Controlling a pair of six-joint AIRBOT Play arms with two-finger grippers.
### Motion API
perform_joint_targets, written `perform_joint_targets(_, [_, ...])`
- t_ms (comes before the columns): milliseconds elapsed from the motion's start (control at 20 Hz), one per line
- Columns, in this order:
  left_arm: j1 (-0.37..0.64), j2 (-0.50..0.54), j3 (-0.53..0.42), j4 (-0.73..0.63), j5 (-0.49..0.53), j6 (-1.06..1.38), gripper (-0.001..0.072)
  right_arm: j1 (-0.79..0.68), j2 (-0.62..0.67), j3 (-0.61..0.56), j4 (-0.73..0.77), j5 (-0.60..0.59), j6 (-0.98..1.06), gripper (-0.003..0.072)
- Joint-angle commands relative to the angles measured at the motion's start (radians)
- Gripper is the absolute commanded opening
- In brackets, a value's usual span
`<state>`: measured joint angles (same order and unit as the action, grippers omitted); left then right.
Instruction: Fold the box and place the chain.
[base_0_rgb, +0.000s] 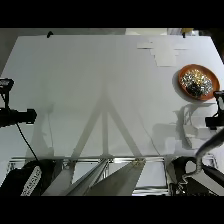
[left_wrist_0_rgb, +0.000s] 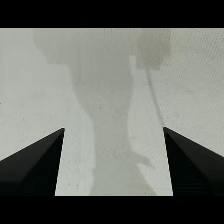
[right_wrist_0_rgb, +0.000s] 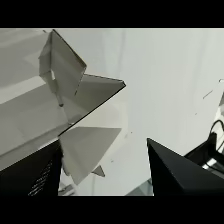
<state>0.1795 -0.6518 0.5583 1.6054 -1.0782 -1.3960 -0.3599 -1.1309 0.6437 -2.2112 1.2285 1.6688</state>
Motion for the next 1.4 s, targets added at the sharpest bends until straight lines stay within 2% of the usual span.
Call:
perform_joint_targets(0, [0.000, 0.001, 0.000, 0.000, 0.000, 0.000, 0.0698, -0.016, -0.050, -0.002, -0.053, -0.001, 0.037, 0.0456])
perform_joint_targets(100, [0.000, 0.001, 0.000, 0.000, 0.000, 0.000, 0.0698, -0.016, -0.059, -0.002, -0.051, -0.025, 0.037, 0.0230])
perform_joint_targets(150, [0.000, 0.001, 0.000, 0.000, 0.000, 0.000, 0.0698, -0.016, -0.059, -0.002, -0.051, -0.016, 0.028, 0.0074])
perform_joint_targets(200, [0.000, 0.001, 0.000, 0.000, 0.000, 0.000, 0.0698, -0.015, -0.057, -0.001, -0.050, 0.009, 0.005, 0.0019])
perform_joint_targets(400, [0.000, 0.001, 0.000, 0.000, 0.000, 0.000, 0.0698, 0.073, 0.015, 0.000, -0.044, 0.099, -0.056, 0.0018])
perform_joint_targets(500, [0.000, 0.001, 0.000, 0.000, 0.000, 0.000, 0.0698, 0.150, 0.099, 0.000, 0.023, 0.109, -0.073, 0.0018])
perform_joint_targets(600, [0.000, 0.001, 0.000, 0.000, 0.000, 0.000, 0.0698, 0.212, 0.200, 0.000, 0.177, 0.106, -0.085, 0.0018])
perform_joint_targets(800, [0.000, 0.001, 0.000, 0.000, 0.000, 0.000, 0.0698, 0.285, 0.403, 0.000, 0.584, 0.054, -0.127, 0.0018])
perform_joint_targets(950, [0.000, 0.001, 0.000, 0.000, 0.000, 0.000, 0.0698, 0.349, 0.505, -0.011, 0.761, -0.002, -0.133, 0.0018])
perform_joint_targets(1150, [0.005, 0.001, 0.000, 0.006, 0.000, 0.001, 0.0698, 0.474, 0.555, -0.076, 0.838, -0.018, -0.107, 0.0018])
perform_joint_targets(1350, [0.005, 0.001, 0.000, 0.003, 0.000, 0.000, 0.0698, 0.598, 0.555, -0.116, 0.839, -0.072, -0.046, 0.0018])
